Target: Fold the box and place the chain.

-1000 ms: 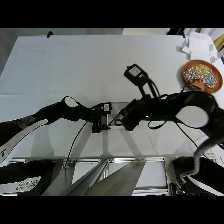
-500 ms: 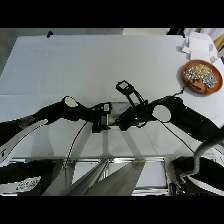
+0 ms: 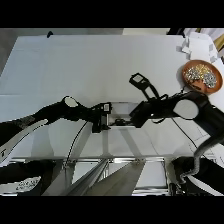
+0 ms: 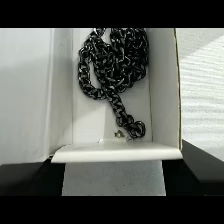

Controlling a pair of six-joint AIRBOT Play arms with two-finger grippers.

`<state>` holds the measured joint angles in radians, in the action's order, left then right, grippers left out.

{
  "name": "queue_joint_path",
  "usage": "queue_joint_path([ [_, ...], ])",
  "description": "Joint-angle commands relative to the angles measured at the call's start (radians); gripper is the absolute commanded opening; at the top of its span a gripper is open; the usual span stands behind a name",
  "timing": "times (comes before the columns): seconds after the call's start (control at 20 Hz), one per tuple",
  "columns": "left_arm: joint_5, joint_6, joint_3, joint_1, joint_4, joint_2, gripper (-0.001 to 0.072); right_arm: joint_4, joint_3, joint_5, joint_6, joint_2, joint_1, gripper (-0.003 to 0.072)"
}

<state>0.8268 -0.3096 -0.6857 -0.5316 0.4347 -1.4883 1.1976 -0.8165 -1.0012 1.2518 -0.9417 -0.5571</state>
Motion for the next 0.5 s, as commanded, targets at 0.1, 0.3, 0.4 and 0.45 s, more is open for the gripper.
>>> queue_joint_path([
  [0.1, 0.000, 0.000, 0.000, 0.000, 0.000, 0.001, 0.0144, -0.032, 0.070, -0.115, -0.546, 0.040, 0.245, 0.0164],
  [0.3, 0.000, 0.000, 0.000, 0.000, 0.000, 0.001, 0.0144, -0.115, 0.243, 0.086, -0.825, 0.021, 0.284, 0.0318],
  [0.4, 0.000, 0.000, 0.000, 0.000, 0.000, 0.001, 0.0144, -0.211, 0.299, 0.157, -0.930, -0.003, 0.284, 0.0317],
  [0.45, 0.000, 0.000, 0.000, 0.000, 0.000, 0.001, 0.0144, -0.251, 0.314, 0.169, -0.985, -0.019, 0.284, 0.0316],
])
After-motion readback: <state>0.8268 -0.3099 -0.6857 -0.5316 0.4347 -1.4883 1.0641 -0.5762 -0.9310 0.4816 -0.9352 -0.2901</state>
